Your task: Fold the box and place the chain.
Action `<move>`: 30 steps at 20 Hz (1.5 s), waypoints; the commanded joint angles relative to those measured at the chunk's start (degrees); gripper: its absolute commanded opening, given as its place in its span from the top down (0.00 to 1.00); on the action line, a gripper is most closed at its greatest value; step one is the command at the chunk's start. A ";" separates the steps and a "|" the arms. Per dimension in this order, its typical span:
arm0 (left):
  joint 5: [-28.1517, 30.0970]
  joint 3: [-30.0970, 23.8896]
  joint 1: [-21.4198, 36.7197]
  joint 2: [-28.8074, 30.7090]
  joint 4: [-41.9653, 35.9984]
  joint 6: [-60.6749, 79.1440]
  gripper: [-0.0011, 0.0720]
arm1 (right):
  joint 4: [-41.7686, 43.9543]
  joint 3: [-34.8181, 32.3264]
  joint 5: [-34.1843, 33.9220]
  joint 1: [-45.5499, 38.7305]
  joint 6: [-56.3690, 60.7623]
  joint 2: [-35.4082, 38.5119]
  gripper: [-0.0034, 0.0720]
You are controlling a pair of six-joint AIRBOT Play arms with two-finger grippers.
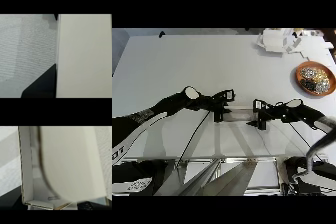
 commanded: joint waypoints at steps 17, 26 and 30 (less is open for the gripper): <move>-0.07 0.02 0.00 -0.02 0.00 -0.09 0.97 | -0.31 -0.02 -0.20 -0.15 -0.50 -0.83 0.43; -0.02 0.02 0.00 0.11 0.02 0.00 0.97 | -0.31 -0.02 -0.20 -0.15 -0.48 -0.83 0.43; -1.33 0.02 1.27 3.23 5.49 -0.74 0.24 | -0.31 -0.02 -0.20 -0.15 -0.48 -0.83 0.43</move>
